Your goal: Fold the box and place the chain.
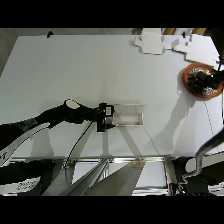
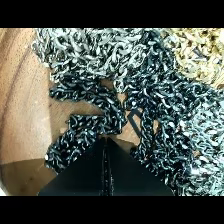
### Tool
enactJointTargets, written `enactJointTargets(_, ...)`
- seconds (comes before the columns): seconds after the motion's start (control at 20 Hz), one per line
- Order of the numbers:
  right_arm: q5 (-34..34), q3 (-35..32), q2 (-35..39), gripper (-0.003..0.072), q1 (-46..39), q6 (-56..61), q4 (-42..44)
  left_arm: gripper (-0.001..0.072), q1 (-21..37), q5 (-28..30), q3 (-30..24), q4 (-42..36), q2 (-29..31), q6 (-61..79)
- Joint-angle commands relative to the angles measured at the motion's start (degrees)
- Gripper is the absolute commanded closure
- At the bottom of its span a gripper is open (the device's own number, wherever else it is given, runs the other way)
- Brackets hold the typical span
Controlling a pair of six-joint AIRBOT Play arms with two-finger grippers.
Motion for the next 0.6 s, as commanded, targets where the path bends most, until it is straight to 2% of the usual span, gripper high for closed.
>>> enactJointTargets(0.0, 2.2, 0.0, 0.4, 0.0671, 0.0, -0.9, 0.0, 0.0497, 0.0, 0.0, 0.0, 0.0, 0.0, 0.0)
enactJointTargets(0.35, 3.2, 0.0, 6.0, 0.0671, 0.0, -1.0, 0.0, 0.0497, 0.0, 0.0, 0.0, 0.0, 0.0, 0.0)
enactJointTargets(0.55, 3.0, -0.1, 5.8, 0.0669, 0.0, -0.9, -0.7, 0.0497, 0.0, 0.0, 0.0, 0.0, 0.0, 0.0)
